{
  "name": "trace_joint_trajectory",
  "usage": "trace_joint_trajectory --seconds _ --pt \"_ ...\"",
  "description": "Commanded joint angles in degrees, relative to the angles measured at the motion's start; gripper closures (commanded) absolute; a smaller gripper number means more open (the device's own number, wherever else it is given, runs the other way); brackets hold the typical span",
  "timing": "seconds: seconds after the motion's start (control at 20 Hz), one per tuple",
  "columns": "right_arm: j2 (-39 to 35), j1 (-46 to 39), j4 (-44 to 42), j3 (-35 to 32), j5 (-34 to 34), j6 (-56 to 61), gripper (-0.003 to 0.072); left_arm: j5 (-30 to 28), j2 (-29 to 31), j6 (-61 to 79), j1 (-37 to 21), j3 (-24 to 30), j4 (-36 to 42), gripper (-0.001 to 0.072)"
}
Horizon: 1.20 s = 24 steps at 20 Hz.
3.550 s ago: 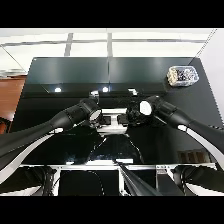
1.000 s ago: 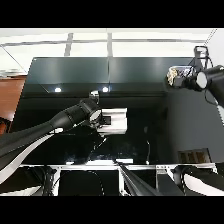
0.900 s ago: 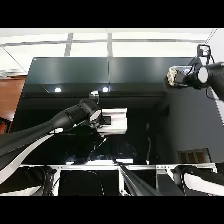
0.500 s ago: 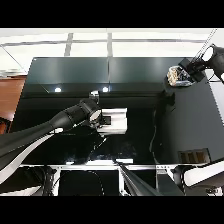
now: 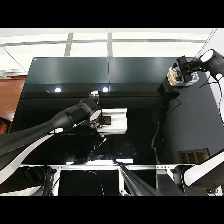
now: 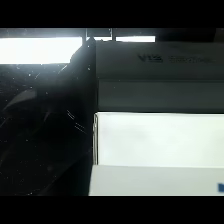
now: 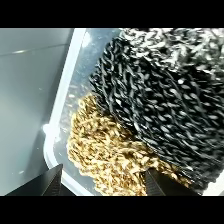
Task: Fold the box and place the chain.
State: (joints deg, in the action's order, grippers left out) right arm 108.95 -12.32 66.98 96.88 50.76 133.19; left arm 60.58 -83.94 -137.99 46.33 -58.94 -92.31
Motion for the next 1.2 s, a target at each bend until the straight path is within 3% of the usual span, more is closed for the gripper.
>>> trace_joint_trajectory --seconds 0.0,0.05,0.1,0.2,0.5,0.85,1.15 --pt "1.3 0.0 -1.6 0.2 -1.3 -0.6 0.0144 0.0 0.0 0.0 0.0 0.0 0.0 0.068" --pt "1.7 0.1 -1.6 0.2 -0.7 -1.6 0.0145 0.0 0.0 0.0 0.0 0.0 0.0 0.0681" --pt "2.0 0.2 -1.6 0.2 0.2 -3.5 0.024 0.0 0.0 0.0 0.0 0.0 0.0 0.0681" --pt "1.8 0.2 -2.0 0.1 0.7 -9.3 0.0668 0.0 0.0 0.0 0.0 0.0 0.0 0.0681" --pt "-7.9 -1.4 -2.1 0.2 1.1 -23.7 0.0668 0.0 0.0 0.0 0.0 0.0 0.0 0.0681" --pt "-30.2 -1.4 -4.2 0.2 9.1 -41.8 0.0672 0.0 0.0 0.0 0.0 0.0 0.0 0.0681" --pt "-46.6 -1.4 -12.3 0.2 15.5 -45.2 0.0672 -0.1 0.0 0.0 0.0 0.0 0.0 0.0681"
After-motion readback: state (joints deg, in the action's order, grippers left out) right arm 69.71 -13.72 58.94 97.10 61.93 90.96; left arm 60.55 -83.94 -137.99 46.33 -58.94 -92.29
